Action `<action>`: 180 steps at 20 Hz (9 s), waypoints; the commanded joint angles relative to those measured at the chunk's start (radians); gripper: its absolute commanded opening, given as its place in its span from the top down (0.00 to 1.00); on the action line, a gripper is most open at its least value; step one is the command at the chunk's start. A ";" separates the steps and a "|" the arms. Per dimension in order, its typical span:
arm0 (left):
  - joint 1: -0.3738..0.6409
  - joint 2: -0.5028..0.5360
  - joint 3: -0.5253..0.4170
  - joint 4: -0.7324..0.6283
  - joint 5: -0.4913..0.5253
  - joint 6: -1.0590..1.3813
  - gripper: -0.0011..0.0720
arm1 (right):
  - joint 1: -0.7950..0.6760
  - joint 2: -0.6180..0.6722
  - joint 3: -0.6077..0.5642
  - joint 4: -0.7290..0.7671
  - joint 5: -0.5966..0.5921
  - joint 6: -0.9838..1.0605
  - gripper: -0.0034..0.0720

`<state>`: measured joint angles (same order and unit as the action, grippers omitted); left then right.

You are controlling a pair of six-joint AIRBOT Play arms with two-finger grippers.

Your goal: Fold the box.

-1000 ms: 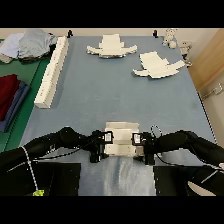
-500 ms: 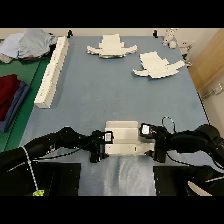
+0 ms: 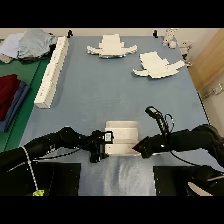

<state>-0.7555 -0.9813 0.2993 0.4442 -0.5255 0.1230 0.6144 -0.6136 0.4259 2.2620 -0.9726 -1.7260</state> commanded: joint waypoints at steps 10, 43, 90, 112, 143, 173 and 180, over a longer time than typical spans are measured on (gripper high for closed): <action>0.001 0.000 0.001 0.000 0.000 0.000 0.15 | 0.037 -0.483 0.130 0.053 0.299 0.063 0.95; 0.001 0.000 0.001 0.000 0.000 0.000 0.15 | 0.065 0.022 0.129 -0.381 -0.275 -0.229 0.79; 0.001 0.000 0.001 0.000 0.000 0.000 0.15 | 0.104 -0.150 -0.053 -0.218 0.154 -0.845 0.64; 0.001 0.000 0.001 0.000 0.000 0.000 0.15 | 0.027 -0.066 0.050 -0.931 -0.200 0.259 0.95; 0.001 0.000 0.001 0.000 0.000 0.000 0.15 | -0.726 -0.198 -0.181 0.004 -0.283 -0.023 0.95; 0.001 0.000 0.001 0.000 0.000 0.000 0.15 | -0.291 -0.196 -0.063 0.180 -0.100 0.061 0.37; 0.001 0.000 0.001 0.000 0.000 0.000 0.15 | -0.152 -0.198 0.010 -0.089 -0.061 0.340 0.37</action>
<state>-0.7555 -0.9813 0.2996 0.4446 -0.5259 0.1226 0.4057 -0.8108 0.4076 2.2875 -1.0615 -1.5108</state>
